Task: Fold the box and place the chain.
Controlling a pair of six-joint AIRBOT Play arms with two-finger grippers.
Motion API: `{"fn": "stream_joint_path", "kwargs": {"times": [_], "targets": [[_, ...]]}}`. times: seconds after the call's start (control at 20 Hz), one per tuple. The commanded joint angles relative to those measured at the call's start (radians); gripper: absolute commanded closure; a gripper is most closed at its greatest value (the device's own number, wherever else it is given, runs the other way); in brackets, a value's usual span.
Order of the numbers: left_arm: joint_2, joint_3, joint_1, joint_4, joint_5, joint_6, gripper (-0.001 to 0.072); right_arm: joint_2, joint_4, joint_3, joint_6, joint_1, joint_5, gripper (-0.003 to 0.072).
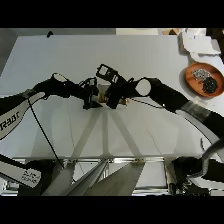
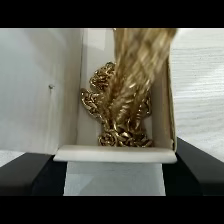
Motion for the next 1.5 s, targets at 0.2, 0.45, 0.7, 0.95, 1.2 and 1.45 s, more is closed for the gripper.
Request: {"fn": "stream_joint_path", "kwargs": {"times": [0.2,0.45,0.7,0.95,1.2,1.45], "targets": [[0.000,0.000,0.000,0.000,0.000,0.000,0.0433,-0.031,0.000,0.001,0.036,0.001,-0.005,0.0593],[0.000,0.000,0.000,0.000,0.000,0.000,0.0433,0.043,-0.005,0.001,0.136,-0.017,0.020,0.0493],[0.000,0.000,0.000,0.000,0.000,0.000,0.0433,0.191,-0.151,-0.023,0.133,-0.121,0.180,0.0488],[0.000,0.000,0.000,0.000,0.000,0.000,0.0433,0.247,-0.200,-0.163,0.025,-0.266,0.232,0.0389],[0.000,0.000,0.000,0.000,0.000,0.000,0.0433,0.222,-0.228,-0.186,-0.219,-0.330,0.230,0.0391],[0.000,0.000,0.000,0.000,0.000,0.000,0.0433,0.110,-0.185,-0.186,-0.499,-0.338,0.229,0.0432]]}}
